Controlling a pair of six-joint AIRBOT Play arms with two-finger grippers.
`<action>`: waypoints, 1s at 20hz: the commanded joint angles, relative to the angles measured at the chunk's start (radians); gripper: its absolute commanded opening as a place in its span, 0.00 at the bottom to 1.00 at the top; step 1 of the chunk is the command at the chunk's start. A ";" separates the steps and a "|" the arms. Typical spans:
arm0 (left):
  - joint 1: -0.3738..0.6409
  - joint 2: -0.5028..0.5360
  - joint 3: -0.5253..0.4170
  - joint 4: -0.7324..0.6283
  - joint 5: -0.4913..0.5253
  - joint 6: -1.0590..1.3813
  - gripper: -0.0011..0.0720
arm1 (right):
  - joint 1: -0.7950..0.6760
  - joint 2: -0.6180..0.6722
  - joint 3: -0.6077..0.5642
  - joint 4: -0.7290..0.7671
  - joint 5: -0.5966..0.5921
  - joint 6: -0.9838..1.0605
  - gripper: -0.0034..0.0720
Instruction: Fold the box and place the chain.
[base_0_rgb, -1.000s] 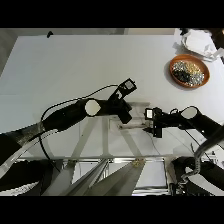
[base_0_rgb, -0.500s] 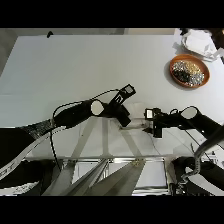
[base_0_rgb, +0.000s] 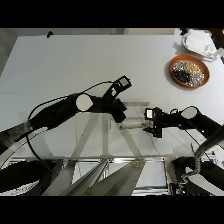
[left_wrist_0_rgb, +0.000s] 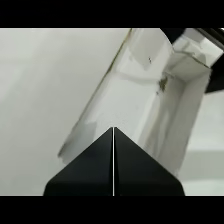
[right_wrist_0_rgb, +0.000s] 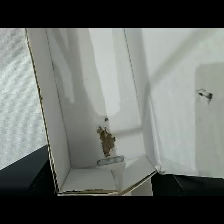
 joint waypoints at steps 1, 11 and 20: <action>0.015 0.058 -0.005 0.096 -0.225 -0.075 0.01 | 0.000 0.001 0.000 0.000 0.003 -0.001 0.58; -0.074 0.060 -0.174 0.154 -0.020 -0.073 0.01 | 0.000 0.001 0.000 0.000 0.003 -0.001 0.58; -0.043 0.060 -0.247 0.310 -0.027 -0.010 0.02 | 0.000 0.001 0.000 0.000 0.003 -0.001 0.58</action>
